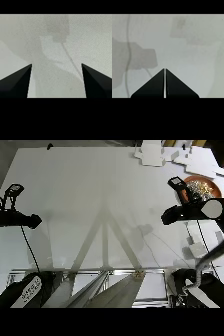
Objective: Fold the box and place the chain.
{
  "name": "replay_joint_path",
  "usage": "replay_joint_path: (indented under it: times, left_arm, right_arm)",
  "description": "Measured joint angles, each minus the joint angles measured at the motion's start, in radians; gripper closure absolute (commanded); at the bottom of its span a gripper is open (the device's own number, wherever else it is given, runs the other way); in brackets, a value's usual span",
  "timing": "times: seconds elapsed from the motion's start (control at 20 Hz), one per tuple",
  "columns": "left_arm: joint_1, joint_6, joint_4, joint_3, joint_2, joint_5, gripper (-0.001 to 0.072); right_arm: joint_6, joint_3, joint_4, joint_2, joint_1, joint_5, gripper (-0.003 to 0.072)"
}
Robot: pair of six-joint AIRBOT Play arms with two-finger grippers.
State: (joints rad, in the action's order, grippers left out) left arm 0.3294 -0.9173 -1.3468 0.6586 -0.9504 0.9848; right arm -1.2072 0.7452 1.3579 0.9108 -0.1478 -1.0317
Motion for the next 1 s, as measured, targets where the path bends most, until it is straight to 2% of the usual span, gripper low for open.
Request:
replay_joint_path:
  times: [0.6,0.85,1.0]
  left_arm:
    - [0.0,0.0,0.0,0.0,0.0,0.0,0.0019]
    - [0.0,0.0,0.0,0.0,0.0,0.0,0.0019]
    - [0.0,0.0,0.0,0.0,0.0,0.0,0.0019]
  right_arm:
    - [0.0,0.0,0.0,-0.001,0.0,0.006,0.0669]
    - [-0.054,0.001,-0.023,0.0,0.004,0.156,0.0669]
    - [-0.226,0.029,0.124,0.018,0.093,0.21,0.0669]
